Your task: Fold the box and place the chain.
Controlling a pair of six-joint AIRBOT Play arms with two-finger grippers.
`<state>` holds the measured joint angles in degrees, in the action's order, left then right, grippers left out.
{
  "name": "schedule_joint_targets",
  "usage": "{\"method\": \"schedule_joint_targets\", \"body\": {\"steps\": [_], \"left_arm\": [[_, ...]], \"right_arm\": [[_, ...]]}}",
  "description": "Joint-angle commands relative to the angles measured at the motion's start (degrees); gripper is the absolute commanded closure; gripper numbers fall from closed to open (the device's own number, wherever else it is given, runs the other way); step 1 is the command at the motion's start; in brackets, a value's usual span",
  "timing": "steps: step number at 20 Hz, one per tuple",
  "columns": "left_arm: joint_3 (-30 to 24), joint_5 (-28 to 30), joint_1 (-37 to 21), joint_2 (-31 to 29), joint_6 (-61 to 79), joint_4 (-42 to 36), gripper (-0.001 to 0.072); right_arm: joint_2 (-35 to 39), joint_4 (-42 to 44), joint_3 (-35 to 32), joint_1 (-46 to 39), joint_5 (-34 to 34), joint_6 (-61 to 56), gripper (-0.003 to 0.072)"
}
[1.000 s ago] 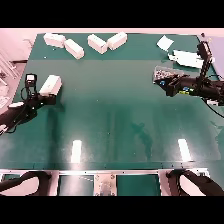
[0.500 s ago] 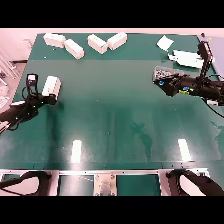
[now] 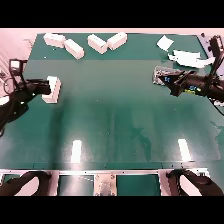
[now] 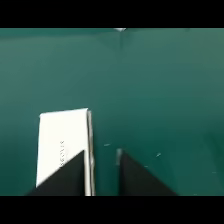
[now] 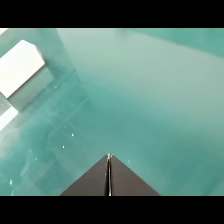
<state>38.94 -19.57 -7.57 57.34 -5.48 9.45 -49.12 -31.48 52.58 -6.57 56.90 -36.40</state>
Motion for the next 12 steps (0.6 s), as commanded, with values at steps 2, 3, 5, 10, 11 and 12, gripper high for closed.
{"method": "schedule_joint_targets", "body": {"steps": [2,3,5,10,11,12], "left_arm": [[0.02,-17.31,-0.02,-12.09,-15.85,16.50,0.0694],[-0.46,-19.12,-0.02,-14.14,-16.57,17.27,0.0694],[-3.89,-18.60,-0.02,-20.22,-16.50,17.33,0.0695],[-17.38,-15.74,-0.04,-39.89,-17.25,17.03,0.0695],[-19.82,-15.74,-0.02,-43.21,-17.49,17.03,0.0695],[-22.21,-15.80,-0.02,-46.34,-18.69,17.03,0.0695]], "right_arm": [[4.59,-0.04,-0.04,0.04,-0.15,-2.08,0.0686],[5.77,-0.04,-0.24,0.04,-0.15,-2.08,0.0686],[9.27,-0.04,-2.36,0.07,-0.37,-2.03,0.0687],[23.93,-0.07,-15.61,0.04,-10.43,-1.97,0.0687],[26.84,-0.07,-18.88,0.04,-12.17,-1.97,0.0687],[29.38,-0.09,-21.97,0.04,-13.11,-1.95,0.0687]]}}
